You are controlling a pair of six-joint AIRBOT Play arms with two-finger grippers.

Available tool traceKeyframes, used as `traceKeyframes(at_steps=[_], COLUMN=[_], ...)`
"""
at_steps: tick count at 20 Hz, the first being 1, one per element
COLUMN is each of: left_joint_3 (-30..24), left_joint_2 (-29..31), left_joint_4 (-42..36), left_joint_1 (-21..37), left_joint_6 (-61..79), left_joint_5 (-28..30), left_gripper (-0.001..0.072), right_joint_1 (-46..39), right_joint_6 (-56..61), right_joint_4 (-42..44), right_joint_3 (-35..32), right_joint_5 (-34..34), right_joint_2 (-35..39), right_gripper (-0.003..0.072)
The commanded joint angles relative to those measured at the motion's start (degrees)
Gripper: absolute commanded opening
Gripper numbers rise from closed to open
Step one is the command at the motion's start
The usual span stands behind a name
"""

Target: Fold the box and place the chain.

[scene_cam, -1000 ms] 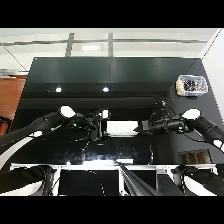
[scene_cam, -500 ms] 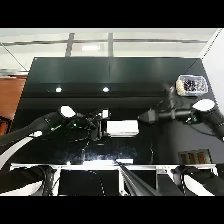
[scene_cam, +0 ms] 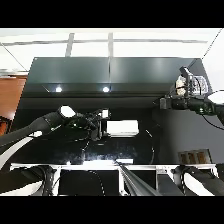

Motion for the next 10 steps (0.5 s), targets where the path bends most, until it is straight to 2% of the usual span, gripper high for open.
traceKeyframes(at_steps=[1, 8, 9, 10], left_joint_3=[0.04, 0.04, 0.07, 0.07], left_joint_2=[-0.04, -0.04, -0.04, 0.09], left_joint_4=[-0.57, -0.87, -0.83, -0.81], left_joint_1=[0.00, 0.02, 0.02, 0.02], left_joint_6=[0.02, 0.02, 0.02, 0.02], left_joint_5=[0.13, 0.11, 0.11, 0.02], left_gripper=[0.0371, 0.0371, 0.0393, 0.0610], right_joint_1=[-0.37, -0.37, -0.37, -0.37], right_joint_6=[-0.04, 1.42, 2.12, 2.40], right_joint_4=[-1.75, -1.75, -1.75, -1.75], right_joint_3=[0.24, 0.24, 0.24, 0.24], right_joint_5=[-2.08, -2.03, -1.99, -1.92], right_joint_2=[0.04, 0.04, 0.04, 0.04], right_gripper=[0.0014, 0.0014, 0.0014, 0.0014])
